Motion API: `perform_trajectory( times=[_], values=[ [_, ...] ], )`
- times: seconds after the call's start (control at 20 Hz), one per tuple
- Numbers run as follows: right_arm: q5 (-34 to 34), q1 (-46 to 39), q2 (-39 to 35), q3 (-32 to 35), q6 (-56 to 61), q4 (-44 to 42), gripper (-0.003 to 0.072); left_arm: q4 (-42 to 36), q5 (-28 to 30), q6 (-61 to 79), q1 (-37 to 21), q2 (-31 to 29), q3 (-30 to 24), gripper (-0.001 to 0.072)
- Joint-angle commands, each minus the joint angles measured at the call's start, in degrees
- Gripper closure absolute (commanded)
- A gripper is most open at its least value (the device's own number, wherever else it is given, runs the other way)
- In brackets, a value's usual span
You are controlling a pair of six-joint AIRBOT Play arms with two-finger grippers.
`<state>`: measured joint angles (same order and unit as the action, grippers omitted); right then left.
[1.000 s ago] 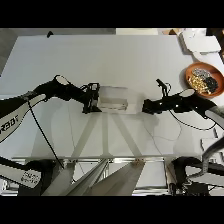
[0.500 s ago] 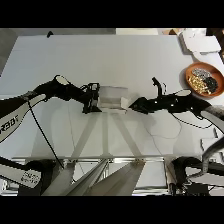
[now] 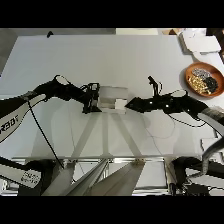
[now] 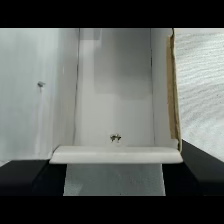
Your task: Fold the box and place the chain.
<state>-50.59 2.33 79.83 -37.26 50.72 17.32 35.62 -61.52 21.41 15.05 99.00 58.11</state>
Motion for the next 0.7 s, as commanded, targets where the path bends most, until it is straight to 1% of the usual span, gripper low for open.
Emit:
perform_trajectory(
  times=[0.0,0.25,0.4,0.65],
  values=[
    [5.57,2.43,-0.24,-0.07,0.02,0.00,0.0289,0.02,0.00,0.00,-0.02,0.02,0.00,0.0484],
    [13.64,5.40,-0.24,-0.07,1.95,0.66,0.0290,0.00,0.00,0.00,-0.02,0.02,0.00,0.0484],
    [15.04,6.29,-0.24,-0.07,2.01,1.70,0.0290,0.00,0.00,0.00,-0.02,0.02,0.00,0.0484],
    [15.23,6.29,-0.31,-0.22,3.30,1.97,0.0291,0.00,0.00,0.00,-0.02,0.02,0.00,0.0484]
  ],
)
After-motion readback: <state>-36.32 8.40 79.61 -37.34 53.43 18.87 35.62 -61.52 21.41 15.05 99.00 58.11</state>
